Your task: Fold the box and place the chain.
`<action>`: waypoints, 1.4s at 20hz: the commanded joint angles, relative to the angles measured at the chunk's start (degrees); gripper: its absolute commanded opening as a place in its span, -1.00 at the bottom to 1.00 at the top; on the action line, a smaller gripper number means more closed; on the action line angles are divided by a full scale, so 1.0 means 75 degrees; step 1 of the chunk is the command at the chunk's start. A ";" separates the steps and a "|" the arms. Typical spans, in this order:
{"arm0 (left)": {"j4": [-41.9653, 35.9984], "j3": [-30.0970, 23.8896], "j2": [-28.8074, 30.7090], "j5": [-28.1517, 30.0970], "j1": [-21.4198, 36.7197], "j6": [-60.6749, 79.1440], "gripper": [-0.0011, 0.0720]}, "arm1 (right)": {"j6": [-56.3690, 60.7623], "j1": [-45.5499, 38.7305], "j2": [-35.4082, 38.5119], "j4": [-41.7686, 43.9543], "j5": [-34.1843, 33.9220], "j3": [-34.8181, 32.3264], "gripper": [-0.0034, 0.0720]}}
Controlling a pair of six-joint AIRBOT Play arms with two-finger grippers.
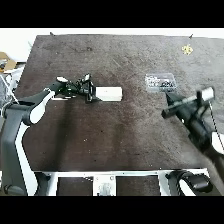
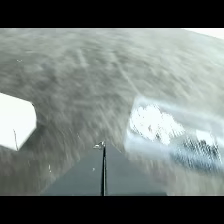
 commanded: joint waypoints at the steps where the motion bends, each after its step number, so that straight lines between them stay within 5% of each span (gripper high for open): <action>1: 0.0000 -0.0003 0.0000 -0.0003 0.0003 0.0000 -0.36 | 0.0000 0.0000 0.1891 0.0356 -0.0956 -0.1705 -0.90; 12: -0.0125 0.0006 0.0003 -0.0006 0.0003 -0.0134 -0.38 | -0.0003 0.0000 0.2428 0.0353 -0.1192 -0.2104 -0.90; 13: -0.0300 0.0061 0.0029 -0.0102 0.0038 -0.0586 -0.92 | -0.0006 0.0000 0.2428 0.0350 -0.1198 -0.2104 -0.90; 17: -0.0682 0.0408 0.0968 -0.0125 0.0382 -0.1848 -0.95 | -0.0012 0.0000 0.2428 0.0347 -0.1218 -0.2104 -0.90; 19: -0.0688 0.0539 0.1853 0.0498 0.0766 -0.2390 -0.94 | -0.0032 0.0000 0.2428 0.0347 -0.1218 -0.2104 -0.90; 23: -0.0659 0.0545 0.3421 0.3544 0.1807 -0.3692 -0.95 | -0.0029 0.0000 0.2428 0.0350 -0.1218 -0.2104 -0.90; 26: -0.0294 0.0554 0.3689 0.5654 0.2672 -0.5298 -0.95 | -0.0029 0.0003 0.2428 0.0350 -0.1215 -0.2104 -0.90; 28: 0.1367 0.0551 0.3558 0.5756 0.3258 -0.7149 -0.95 | -0.0029 0.0000 0.2428 0.0350 -0.1215 -0.2104 -0.90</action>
